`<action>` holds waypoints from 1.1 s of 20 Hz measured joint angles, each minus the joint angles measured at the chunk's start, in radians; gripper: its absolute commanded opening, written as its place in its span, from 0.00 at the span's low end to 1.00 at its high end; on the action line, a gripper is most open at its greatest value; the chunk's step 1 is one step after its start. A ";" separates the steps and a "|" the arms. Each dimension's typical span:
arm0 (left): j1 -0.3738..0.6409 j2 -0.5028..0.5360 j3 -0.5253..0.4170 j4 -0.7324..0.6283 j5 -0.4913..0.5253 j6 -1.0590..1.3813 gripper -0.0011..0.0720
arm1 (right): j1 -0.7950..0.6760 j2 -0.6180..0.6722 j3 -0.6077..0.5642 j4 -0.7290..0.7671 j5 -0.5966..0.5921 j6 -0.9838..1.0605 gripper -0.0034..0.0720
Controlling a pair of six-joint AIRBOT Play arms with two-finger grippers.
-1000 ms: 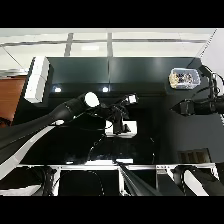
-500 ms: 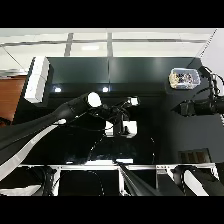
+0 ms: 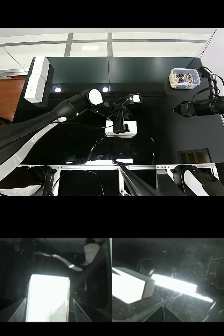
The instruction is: Fold the box and place the chain.
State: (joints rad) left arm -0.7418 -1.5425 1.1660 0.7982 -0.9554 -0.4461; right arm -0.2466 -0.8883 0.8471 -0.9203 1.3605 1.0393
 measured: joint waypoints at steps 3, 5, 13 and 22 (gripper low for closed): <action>0.000 -0.002 0.003 0.034 -0.027 -0.021 0.99 | 0.000 0.000 0.000 0.000 0.000 0.000 0.06; -0.002 -0.005 0.004 0.045 -0.037 -0.029 0.99 | 0.000 0.000 0.000 0.001 0.000 0.000 0.06; -0.036 -0.021 0.004 0.160 -0.065 -0.097 0.99 | 0.000 0.000 0.000 0.006 0.005 0.001 0.06; -0.071 0.005 0.051 0.510 -0.120 -0.410 0.33 | 0.000 0.000 -0.029 0.005 0.002 0.009 0.06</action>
State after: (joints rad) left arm -0.8124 -1.5372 1.2171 1.3083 -1.0752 -0.8562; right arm -0.2466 -0.8883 0.8177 -0.9157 1.3628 1.0485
